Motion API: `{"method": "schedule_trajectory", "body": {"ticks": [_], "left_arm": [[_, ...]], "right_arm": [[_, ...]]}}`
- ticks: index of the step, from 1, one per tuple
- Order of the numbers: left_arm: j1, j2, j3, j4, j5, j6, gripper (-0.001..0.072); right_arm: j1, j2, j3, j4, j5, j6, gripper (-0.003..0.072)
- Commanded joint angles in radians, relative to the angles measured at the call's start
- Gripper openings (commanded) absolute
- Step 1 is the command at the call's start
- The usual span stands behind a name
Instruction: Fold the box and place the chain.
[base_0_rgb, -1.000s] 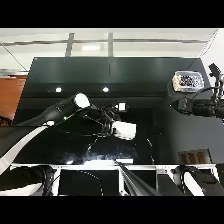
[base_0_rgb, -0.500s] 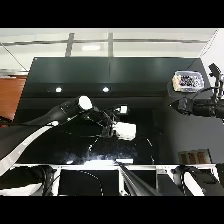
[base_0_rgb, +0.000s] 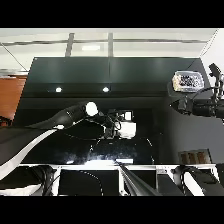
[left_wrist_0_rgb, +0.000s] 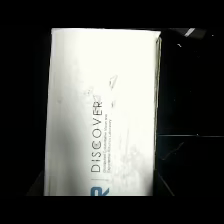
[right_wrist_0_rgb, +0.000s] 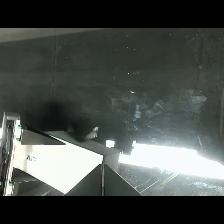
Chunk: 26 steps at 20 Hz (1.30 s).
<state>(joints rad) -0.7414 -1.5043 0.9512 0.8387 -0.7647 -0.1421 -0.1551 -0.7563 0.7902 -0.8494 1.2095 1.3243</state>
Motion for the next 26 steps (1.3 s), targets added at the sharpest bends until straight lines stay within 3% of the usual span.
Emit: {"method": "schedule_trajectory", "body": {"ticks": [1,4,9,11,14,19,23,26], "left_arm": [[0.019,0.024,0.001,0.109,-0.002,-0.127,0.0201],[0.157,0.064,0.021,0.148,-0.003,-0.331,0.0201],[0.546,0.085,0.098,0.152,0.0,-0.548,0.0201],[0.692,0.068,0.172,0.152,0.019,-0.612,0.0208],[0.85,-0.036,0.362,0.205,-0.005,-0.749,0.0236],[0.925,-0.323,0.726,0.416,-0.118,-0.936,0.0236],[0.941,-0.48,0.875,0.617,-0.122,-1.027,0.0237],[0.983,-0.552,0.946,0.619,-0.11,-1.13,0.0237]], "right_arm": [[-0.001,0.0,0.0,0.0,-0.001,0.0,0.0013],[-0.001,0.0,0.0,0.0,-0.002,0.0,0.0013],[-0.001,0.0,0.0,0.002,0.0,0.0,0.0013],[0.0,0.0,0.0,0.003,-0.001,0.0,0.0014],[0.0,0.0,0.0,0.005,-0.002,0.001,0.0014],[0.0,0.0,0.0,0.007,-0.002,0.018,0.0014],[0.002,0.0,0.0,0.008,-0.006,0.019,0.0013],[0.002,0.0,0.0,0.007,-0.021,0.028,0.0013]]}}
